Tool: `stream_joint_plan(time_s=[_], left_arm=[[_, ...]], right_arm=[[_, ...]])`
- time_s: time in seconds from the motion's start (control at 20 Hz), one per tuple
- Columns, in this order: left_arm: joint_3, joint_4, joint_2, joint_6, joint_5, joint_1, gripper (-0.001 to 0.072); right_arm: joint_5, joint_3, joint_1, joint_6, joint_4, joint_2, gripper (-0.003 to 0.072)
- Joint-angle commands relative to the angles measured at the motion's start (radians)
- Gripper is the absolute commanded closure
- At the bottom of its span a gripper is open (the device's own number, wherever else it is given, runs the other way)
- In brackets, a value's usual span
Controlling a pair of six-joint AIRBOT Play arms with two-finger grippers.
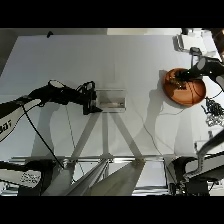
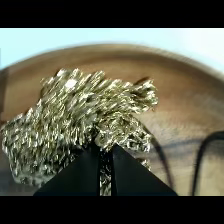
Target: Fold the box and place the chain.
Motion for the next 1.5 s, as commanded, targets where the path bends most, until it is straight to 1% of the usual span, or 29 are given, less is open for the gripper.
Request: stream_joint_plan(time_s=[0.0, 0.15, 0.35, 0.5, 0.6, 0.75, 0.9, 1.05, 1.1, 1.25, 1.45], left_arm=[[0.0, 0.0, 0.0, 0.0, 0.0, 0.0, 0.0334], [0.0, 0.0, 0.0, 0.0, 0.0, 0.0, 0.0334], [0.0, 0.0, 0.0, 0.0, 0.0, 0.0, 0.0334], [0.0, 0.0, 0.0, 0.0, 0.0, 0.0, 0.0334], [0.0, 0.0, 0.0, 0.0, 0.0, 0.0, 0.0334], [0.0, 0.0, 0.0, 0.0, 0.0, 0.0, 0.0334], [0.0, 0.0, 0.0, 0.0, 0.0, 0.0, 0.0334], [0.0, 0.0, 0.0, 0.0, 0.0, 0.0, 0.0334], [0.0, 0.0, 0.0, 0.0, 0.0, 0.0, 0.0334], [0.0, 0.0, 0.0, 0.0, 0.0, 0.0, 0.0334], [0.0, 0.0, 0.0, 0.0, 0.0, 0.0, 0.0334]], right_arm=[[0.01, 0.002, 0.016, -0.006, -0.026, 0.062, 0.0672], [0.095, 0.002, 0.036, -0.022, -0.031, 0.155, 0.0673], [0.289, -0.001, 0.097, -0.092, -0.031, 0.277, 0.0673], [0.419, -0.001, 0.187, -0.138, -0.03, 0.348, 0.0673], [0.469, -0.001, 0.265, -0.138, -0.029, 0.379, 0.0673], [0.517, -0.001, 0.392, -0.138, -0.028, 0.391, 0.0672], [0.523, -0.001, 0.507, -0.137, -0.006, 0.391, 0.0672], [0.501, -0.001, 0.596, -0.138, 0.058, 0.391, 0.0672], [0.481, -0.001, 0.622, -0.143, 0.086, 0.391, 0.0672], [0.412, -0.001, 0.686, -0.25, 0.191, 0.39, 0.0672], [0.321, -0.001, 0.739, -0.357, 0.37, 0.386, 0.0672]])
